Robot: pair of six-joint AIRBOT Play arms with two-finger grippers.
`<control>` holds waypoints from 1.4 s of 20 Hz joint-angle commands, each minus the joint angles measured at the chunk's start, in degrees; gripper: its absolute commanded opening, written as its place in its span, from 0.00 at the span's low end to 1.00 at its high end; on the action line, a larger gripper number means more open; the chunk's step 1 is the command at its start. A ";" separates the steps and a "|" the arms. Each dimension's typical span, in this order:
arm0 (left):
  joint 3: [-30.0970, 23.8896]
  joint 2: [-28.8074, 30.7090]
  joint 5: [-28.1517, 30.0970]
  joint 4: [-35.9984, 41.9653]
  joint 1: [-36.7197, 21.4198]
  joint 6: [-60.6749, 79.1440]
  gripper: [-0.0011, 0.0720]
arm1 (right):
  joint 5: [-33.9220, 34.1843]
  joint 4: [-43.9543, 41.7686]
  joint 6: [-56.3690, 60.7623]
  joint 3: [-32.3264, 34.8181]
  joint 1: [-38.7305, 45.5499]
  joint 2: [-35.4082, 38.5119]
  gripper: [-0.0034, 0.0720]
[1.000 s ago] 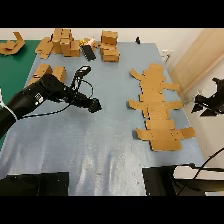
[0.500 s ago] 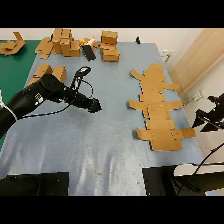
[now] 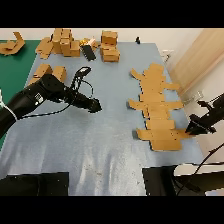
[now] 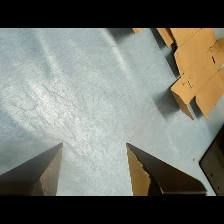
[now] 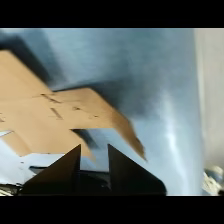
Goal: Fold the box.
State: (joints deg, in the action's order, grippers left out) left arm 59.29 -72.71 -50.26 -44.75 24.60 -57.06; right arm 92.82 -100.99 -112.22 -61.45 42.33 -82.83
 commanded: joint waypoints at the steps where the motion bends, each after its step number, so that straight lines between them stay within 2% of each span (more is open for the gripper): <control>1: -0.02 -0.04 -0.37 -0.02 -0.04 -0.02 0.84 | 2.80 -10.71 -4.02 0.46 -0.76 0.07 0.17; 2: -0.02 -0.04 -0.52 -0.02 -0.04 0.00 0.84 | 4.87 -11.98 -3.96 0.46 -1.27 0.07 0.05; 5: -0.02 -0.04 -0.46 -0.04 -0.04 0.02 0.84 | 8.59 -16.13 -3.67 0.61 -3.13 0.61 0.05; 8: -0.02 -0.04 -0.96 -0.07 -0.04 0.02 0.84 | 5.64 -13.46 -3.69 0.09 -4.17 2.91 0.05; 9: -0.02 -0.04 -1.03 -0.09 -0.04 0.02 0.84 | 3.74 -9.70 -3.52 -0.92 -4.07 3.28 0.16; 10: -0.02 -0.04 -1.05 -0.09 -0.04 0.02 0.84 | 1.70 -4.63 -2.45 -2.21 -4.07 3.37 0.45; 11: -0.02 -0.04 -1.11 -0.11 -0.04 0.02 0.84 | 0.35 0.70 -0.17 -3.32 -4.09 3.37 0.71; 13: -0.02 -0.04 -1.38 -0.11 -0.04 0.00 0.84 | -2.16 7.91 1.84 -4.22 -4.09 3.37 0.71; 19: -0.02 -0.04 -1.27 -0.20 -0.04 0.02 0.84 | -8.24 18.14 1.77 -4.17 -4.07 3.13 0.71; 23: -0.02 -0.04 -1.31 -0.22 -0.04 0.00 0.84 | -8.00 17.66 1.68 -3.93 -4.07 1.42 0.71; 28: -0.02 -0.04 -1.36 -0.17 -0.04 -0.02 0.84 | -5.16 11.23 1.57 -3.23 -4.09 -0.85 0.70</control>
State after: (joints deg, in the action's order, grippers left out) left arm 59.29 -72.71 -51.59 -44.93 24.60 -57.06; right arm 86.48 -86.96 -110.59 -65.12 38.26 -82.74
